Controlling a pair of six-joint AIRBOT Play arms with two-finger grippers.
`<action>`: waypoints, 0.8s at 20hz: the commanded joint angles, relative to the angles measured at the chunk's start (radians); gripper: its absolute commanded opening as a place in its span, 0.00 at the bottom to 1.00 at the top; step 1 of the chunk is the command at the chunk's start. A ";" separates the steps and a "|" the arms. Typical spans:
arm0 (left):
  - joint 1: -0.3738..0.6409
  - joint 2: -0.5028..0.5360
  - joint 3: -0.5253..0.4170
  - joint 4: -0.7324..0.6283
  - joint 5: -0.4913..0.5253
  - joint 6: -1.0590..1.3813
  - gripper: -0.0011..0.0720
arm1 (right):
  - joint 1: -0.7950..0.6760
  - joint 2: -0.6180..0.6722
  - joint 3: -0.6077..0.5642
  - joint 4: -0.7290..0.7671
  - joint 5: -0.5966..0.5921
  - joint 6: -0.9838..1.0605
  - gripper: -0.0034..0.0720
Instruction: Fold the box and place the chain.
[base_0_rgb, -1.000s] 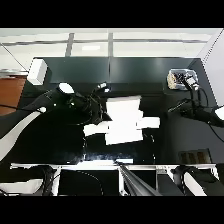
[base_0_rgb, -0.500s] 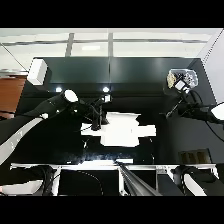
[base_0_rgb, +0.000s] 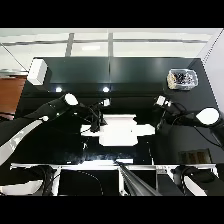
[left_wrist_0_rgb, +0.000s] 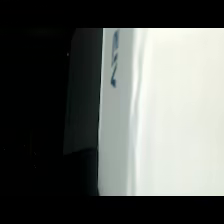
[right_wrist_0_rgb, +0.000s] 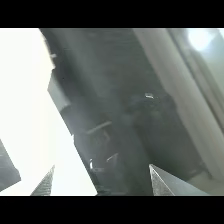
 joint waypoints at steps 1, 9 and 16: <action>0.000 0.000 -0.002 0.061 -0.017 -0.003 0.06 | 0.066 -0.033 -0.023 0.008 -0.003 -0.026 0.98; 0.000 0.000 -0.001 0.064 0.010 -0.003 0.06 | 0.182 -0.134 -0.055 0.060 -0.002 -0.206 0.98; 0.000 0.000 -0.001 0.062 0.010 -0.003 0.06 | 0.269 -0.166 -0.056 0.086 0.001 -0.207 0.98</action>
